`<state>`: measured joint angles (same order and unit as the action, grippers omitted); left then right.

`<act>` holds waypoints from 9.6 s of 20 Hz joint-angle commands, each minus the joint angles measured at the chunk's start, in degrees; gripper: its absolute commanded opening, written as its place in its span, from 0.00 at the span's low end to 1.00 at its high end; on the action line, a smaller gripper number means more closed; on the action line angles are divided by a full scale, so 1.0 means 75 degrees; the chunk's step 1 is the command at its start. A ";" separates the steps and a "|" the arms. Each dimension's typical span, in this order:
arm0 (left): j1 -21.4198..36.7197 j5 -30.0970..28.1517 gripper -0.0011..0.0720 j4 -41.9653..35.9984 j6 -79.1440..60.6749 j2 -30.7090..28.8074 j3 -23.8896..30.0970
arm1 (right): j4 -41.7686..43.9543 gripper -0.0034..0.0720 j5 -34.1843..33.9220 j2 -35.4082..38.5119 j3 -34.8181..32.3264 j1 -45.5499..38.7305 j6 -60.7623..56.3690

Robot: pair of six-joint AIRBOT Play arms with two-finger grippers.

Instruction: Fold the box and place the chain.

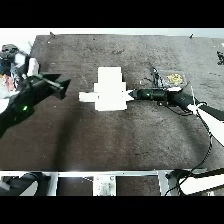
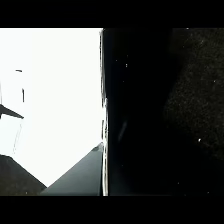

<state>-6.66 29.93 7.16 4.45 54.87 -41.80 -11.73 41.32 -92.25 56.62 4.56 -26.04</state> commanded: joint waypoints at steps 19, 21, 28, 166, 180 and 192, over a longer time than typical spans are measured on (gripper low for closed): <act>0.0003 0.6018 0.67 0.3075 0.4975 0.9334 -0.9801 | 0.0000 0.06 -0.0032 -0.0003 -0.0003 0.0003 0.0277; 0.0003 0.6003 0.67 0.2871 0.4940 0.9535 -0.9847 | -0.0064 0.06 -0.0047 -0.0003 -0.0003 0.0003 0.0332; -0.0181 0.6350 0.67 0.2206 0.4529 0.9859 -0.9847 | -0.0058 0.06 -0.0038 -0.0003 -0.0003 0.0003 0.0332; -0.0487 0.5525 0.03 0.2757 -0.2253 0.9900 -0.9218 | -0.3095 0.92 0.3235 -0.3672 0.5377 0.0493 0.5467; -0.0487 0.5523 0.03 0.2757 -0.2253 0.9900 -0.9218 | -0.3034 0.63 0.3226 -0.3777 0.5380 0.0458 0.5461; -0.0487 0.5523 0.03 0.2757 -0.2253 0.9897 -0.9218 | -0.3034 0.63 0.2975 -0.3777 0.5380 0.0458 0.5464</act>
<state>-10.31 71.37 27.83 -12.45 129.08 -110.93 -34.52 64.07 -120.53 96.97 8.03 14.98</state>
